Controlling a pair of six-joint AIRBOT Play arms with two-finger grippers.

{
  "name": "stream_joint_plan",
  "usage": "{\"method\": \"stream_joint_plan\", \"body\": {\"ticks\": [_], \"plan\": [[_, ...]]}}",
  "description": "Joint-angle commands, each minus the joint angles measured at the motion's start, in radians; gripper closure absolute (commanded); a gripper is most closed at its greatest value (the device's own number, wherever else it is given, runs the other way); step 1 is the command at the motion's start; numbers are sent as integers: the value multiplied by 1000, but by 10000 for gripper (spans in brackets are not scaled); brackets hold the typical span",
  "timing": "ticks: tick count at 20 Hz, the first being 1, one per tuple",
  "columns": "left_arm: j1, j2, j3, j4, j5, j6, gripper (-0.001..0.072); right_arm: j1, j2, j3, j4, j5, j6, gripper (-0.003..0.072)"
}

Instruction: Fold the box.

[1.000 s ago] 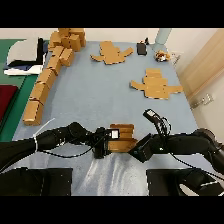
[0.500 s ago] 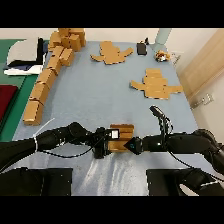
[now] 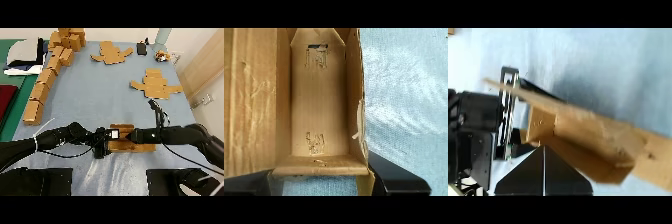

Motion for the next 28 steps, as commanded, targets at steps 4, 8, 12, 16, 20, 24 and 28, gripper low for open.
{"method": "stream_joint_plan", "body": {"ticks": [4, 8, 12, 16, 20, 24, 28], "plan": [[0, 0, 1, 0, 0, 0, 188, -2, -353, 172, -89, 31, -164, 682], [0, 0, 1, 0, 0, 0, 187, -2, -483, 209, -170, 44, -165, 682], [0, 0, 1, 0, 0, 0, 187, -2, -502, 209, -239, 51, -165, 682], [0, 0, 1, 0, 0, 0, 187, -2, -502, 209, -277, 90, -165, 682], [0, 0, 1, 0, 0, 0, 187, -2, -481, 209, -288, 97, -208, 682], [0, 0, 1, 0, 1, 0, 187, -2, -343, 209, -374, 75, -208, 682], [0, 0, 1, 0, 1, 0, 188, -1, -139, 190, -385, -71, -214, 682]]}}
